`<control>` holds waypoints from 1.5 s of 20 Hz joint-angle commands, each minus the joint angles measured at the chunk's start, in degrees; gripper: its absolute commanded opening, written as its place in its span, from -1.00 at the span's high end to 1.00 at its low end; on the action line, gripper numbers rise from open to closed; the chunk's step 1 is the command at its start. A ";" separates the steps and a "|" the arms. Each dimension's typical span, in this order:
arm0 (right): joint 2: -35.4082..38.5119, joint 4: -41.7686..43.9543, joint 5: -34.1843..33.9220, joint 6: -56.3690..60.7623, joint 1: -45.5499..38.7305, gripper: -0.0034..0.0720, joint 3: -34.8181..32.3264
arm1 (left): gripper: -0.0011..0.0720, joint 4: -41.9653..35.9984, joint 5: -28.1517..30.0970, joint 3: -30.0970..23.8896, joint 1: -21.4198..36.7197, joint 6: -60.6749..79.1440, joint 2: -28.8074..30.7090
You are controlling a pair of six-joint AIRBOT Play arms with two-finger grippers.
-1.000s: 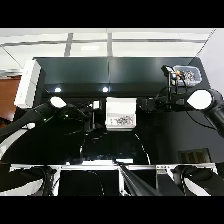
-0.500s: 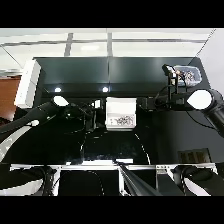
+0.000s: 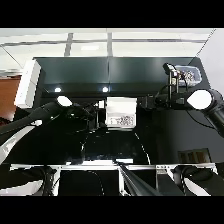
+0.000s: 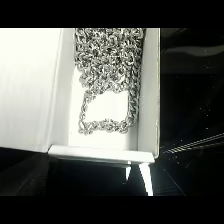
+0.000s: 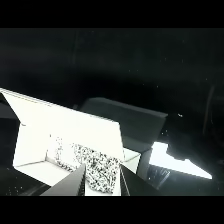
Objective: Fold the box and place the chain.
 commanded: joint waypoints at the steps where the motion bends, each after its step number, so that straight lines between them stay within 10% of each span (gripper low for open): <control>1: -0.04 0.00 -0.76 0.02 0.02 0.21 -0.02 | -0.96 0.22 3.08 0.42 -2.25 -0.22 -0.31; 7: -0.04 -0.22 -5.68 0.42 0.00 0.19 -0.02 | -0.41 0.37 4.04 0.42 -3.17 -0.17 -0.33; 9: -0.20 -0.15 -11.78 2.10 0.00 -0.82 -0.02 | -0.40 0.37 4.07 0.39 -3.19 -0.17 -0.33; 17: -12.09 1.68 -10.58 -2.45 -0.20 -0.78 0.59 | -0.40 0.35 4.09 0.39 -3.19 -0.17 -0.33; 23: -10.62 5.29 10.25 -39.41 0.04 -0.78 6.54 | -0.40 0.37 4.09 0.39 -3.19 -0.17 -0.33; 30: -12.22 5.22 11.10 -59.32 4.44 -0.78 4.98 | -0.40 0.55 4.09 0.39 -3.21 -0.17 -0.33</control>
